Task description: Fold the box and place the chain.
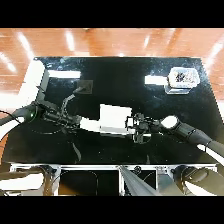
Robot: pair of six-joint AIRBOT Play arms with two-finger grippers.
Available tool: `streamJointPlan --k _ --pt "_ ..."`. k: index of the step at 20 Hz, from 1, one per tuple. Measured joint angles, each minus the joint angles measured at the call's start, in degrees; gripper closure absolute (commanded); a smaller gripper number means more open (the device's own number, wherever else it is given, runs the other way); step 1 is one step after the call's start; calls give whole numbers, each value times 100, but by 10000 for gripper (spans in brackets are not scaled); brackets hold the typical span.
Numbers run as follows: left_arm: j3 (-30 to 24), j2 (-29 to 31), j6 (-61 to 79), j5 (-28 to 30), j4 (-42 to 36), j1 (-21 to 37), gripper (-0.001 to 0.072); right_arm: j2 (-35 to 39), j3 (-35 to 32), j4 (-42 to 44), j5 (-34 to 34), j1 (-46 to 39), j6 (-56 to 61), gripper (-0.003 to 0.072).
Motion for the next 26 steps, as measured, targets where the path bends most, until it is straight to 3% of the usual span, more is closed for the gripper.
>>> streamJointPlan --k 1,3,4,8,10,16,26 --pt "0 -13 2 0 -33 -33 633 0 0 2 0 0 2 66" --pt "9 -26 2 48 -96 -68 264 0 0 0 0 0 2 66" --pt "24 -28 0 149 -160 -74 213 0 0 0 0 0 2 66" --pt "138 -20 -11 361 -195 -98 211 0 0 0 0 0 2 66" --pt "212 22 -63 485 -229 -98 131 0 0 0 0 0 2 66" --pt "415 214 -271 704 -358 -142 131 0 0 0 0 0 2 66" --pt "525 597 -713 254 -387 -776 132 -2 0 0 -2 0 2 66"
